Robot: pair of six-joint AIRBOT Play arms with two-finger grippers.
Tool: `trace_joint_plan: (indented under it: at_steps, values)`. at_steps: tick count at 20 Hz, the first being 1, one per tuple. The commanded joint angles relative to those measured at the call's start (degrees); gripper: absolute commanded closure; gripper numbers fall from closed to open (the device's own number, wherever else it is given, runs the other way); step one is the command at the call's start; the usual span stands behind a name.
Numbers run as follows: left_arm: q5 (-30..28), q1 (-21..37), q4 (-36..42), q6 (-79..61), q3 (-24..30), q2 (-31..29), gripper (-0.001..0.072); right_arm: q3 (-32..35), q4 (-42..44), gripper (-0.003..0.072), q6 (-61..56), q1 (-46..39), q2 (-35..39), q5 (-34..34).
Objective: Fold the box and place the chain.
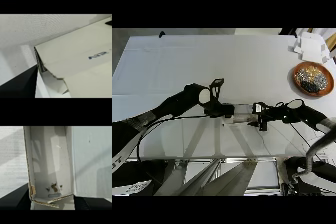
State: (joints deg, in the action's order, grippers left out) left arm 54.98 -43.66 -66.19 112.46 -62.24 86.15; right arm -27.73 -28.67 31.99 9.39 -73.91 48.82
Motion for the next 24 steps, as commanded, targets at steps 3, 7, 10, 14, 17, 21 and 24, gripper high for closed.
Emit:
trace_joint_plan:
  at_steps: [3,7,10,14,17,21,24]
  values:
    - [1.62,-1.09,-2.93,6.75,-1.25,1.95,0.0200,0.00,0.00,0.0283,0.00,0.02,-0.02,0.02]
    - [5.05,-1.07,-6.73,11.13,-2.34,2.08,0.0200,0.00,0.02,0.0283,0.00,0.02,-0.02,0.02]
    - [11.43,-1.09,-10.69,12.50,-7.30,3.65,0.0200,0.00,0.00,0.0283,0.00,0.02,-0.02,0.02]
    - [14.80,-2.99,-11.08,13.68,-10.36,6.75,0.0223,0.00,0.00,0.0283,0.00,0.02,-0.02,0.02]
    - [12.72,-4.98,-11.28,15.28,-10.51,8.24,0.0283,0.00,0.00,0.0283,0.00,0.02,-0.02,0.02]
    - [12.11,-6.45,-11.96,15.98,-10.54,9.31,0.0361,0.00,0.00,0.0283,0.00,0.02,-0.02,0.02]
    - [11.08,-7.04,-13.09,21.46,-10.54,9.90,0.0382,0.00,0.02,0.0283,0.00,0.02,-0.02,0.02]
